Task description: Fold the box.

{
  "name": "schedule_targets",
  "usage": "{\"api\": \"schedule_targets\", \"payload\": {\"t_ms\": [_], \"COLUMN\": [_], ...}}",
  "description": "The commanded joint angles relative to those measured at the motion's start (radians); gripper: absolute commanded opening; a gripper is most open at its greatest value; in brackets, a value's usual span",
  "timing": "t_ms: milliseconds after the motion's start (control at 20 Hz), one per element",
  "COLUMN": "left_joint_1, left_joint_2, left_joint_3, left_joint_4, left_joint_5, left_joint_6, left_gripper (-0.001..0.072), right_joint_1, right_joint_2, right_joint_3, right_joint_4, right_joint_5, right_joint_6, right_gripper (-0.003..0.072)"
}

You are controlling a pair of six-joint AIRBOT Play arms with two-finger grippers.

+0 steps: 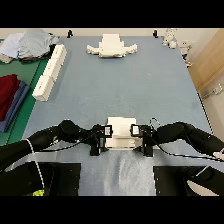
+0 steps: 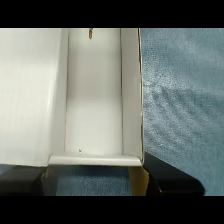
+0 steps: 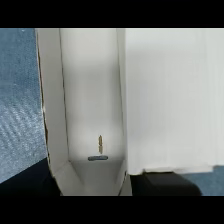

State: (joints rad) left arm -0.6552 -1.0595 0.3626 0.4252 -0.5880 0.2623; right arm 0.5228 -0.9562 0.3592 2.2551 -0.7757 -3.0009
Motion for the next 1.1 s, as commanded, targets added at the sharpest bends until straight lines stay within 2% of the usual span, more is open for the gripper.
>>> {"api": "schedule_targets", "payload": {"t_ms": [0,1050], "left_joint_1": [0.000,0.000], "left_joint_2": [-0.001,-0.001], "left_joint_3": [0.001,0.001], "left_joint_4": [0.005,0.002], "left_joint_5": [-0.006,-0.006], "left_joint_6": [-0.002,-0.002], "left_gripper": [0.0511,0.0512], "right_joint_1": [0.000,0.000], "right_joint_2": [0.000,0.000], "right_joint_3": [0.000,0.000], "right_joint_4": [0.000,-0.003], "right_joint_5": [0.000,0.023], "right_joint_6": [0.001,0.000], "right_gripper": [0.0507,0.0506]}}
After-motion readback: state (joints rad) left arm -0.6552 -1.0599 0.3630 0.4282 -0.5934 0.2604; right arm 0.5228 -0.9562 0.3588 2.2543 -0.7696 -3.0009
